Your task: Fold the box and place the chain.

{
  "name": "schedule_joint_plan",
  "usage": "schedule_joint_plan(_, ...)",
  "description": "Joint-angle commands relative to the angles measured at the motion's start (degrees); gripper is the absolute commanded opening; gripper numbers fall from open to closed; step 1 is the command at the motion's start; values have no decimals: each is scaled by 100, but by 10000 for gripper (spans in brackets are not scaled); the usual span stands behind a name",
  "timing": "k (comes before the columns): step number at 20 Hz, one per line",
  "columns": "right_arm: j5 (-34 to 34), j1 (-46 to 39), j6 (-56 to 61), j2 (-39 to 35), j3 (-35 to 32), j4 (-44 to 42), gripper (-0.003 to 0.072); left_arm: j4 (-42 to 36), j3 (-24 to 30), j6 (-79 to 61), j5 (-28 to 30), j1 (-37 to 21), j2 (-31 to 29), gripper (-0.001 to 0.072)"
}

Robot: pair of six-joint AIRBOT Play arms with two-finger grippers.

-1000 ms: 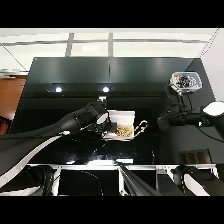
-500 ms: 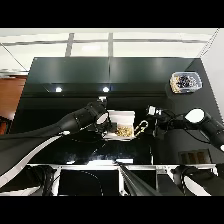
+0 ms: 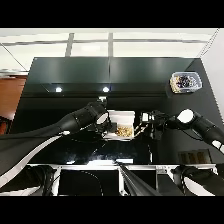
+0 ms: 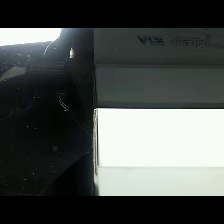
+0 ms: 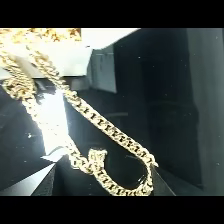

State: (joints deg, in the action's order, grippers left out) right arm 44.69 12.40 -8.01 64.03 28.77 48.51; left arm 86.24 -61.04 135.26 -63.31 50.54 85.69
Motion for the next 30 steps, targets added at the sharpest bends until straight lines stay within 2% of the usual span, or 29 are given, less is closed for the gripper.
schedule_joint_plan(1,-352,22,-87,114,2,-70,720,0,-4,-2,0,-4,0,30)
schedule_joint_plan(10,-719,22,516,151,26,-302,703,0,-4,-2,0,-4,0,30)
schedule_joint_plan(14,-737,22,1272,151,26,-225,687,-7,-4,-2,-2,-4,0,30)
schedule_joint_plan(17,-734,22,2205,151,26,127,686,-24,-4,-2,-2,-4,0,30)
schedule_joint_plan(19,-723,22,2420,149,26,273,685,-24,-4,-2,-2,-4,0,30)
schedule_joint_plan(21,-713,24,2520,149,26,269,433,-24,-4,-2,-2,-4,0,30)
schedule_joint_plan(22,-699,22,2553,149,26,269,429,-24,-4,-2,-2,-4,0,30)
schedule_joint_plan(23,-632,24,2583,149,28,269,272,-24,-4,-2,-2,-4,0,30)
schedule_joint_plan(24,-522,22,2581,149,35,271,40,-24,-4,-2,-2,-4,0,29)
schedule_joint_plan(25,-354,22,2592,146,61,271,12,-22,-4,-2,-2,-4,0,30)
schedule_joint_plan(30,527,20,3226,-120,407,326,11,-22,-4,-2,0,-4,0,29)
